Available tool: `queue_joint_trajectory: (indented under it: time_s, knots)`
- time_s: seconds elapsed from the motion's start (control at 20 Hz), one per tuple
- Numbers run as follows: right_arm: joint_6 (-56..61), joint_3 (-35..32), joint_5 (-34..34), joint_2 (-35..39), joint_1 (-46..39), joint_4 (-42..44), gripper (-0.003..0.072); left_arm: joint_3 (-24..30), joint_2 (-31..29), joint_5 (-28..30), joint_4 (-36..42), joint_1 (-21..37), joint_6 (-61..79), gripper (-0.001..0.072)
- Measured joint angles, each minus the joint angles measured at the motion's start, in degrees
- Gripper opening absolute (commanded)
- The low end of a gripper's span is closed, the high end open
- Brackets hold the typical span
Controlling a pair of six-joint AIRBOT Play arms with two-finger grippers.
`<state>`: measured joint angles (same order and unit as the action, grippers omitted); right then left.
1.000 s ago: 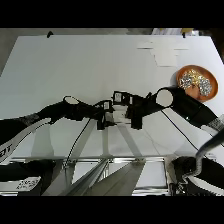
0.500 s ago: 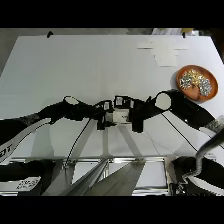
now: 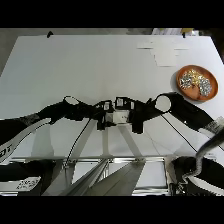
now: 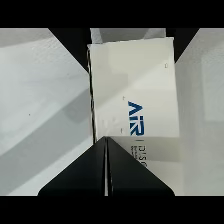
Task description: Fold the box and place the chain.
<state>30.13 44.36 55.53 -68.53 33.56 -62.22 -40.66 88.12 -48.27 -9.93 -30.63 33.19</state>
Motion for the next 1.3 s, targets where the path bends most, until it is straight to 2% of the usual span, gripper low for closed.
queue_joint_trajectory:
  time_s: [0.7,0.95,1.15,1.3]
  knots:
    - [0.0,-1.3,-1.5,0.0,0.0,-0.3,0.0009,0.0,0.0,0.0,0.0,0.0,0.0,0.0209]
    - [0.3,-1.5,-3.1,3.1,0.0,-1.5,0.0009,0.0,0.0,0.3,0.3,0.0,-0.3,0.0209]
    - [5.5,-1.4,-5.7,8.2,0.0,-3.3,0.0009,0.0,0.0,0.2,0.2,0.0,-0.2,0.0209]
    - [14.6,-1.4,-3.2,10.9,-0.7,-8.0,0.0009,0.0,0.0,0.1,0.1,0.0,-0.2,0.0209]
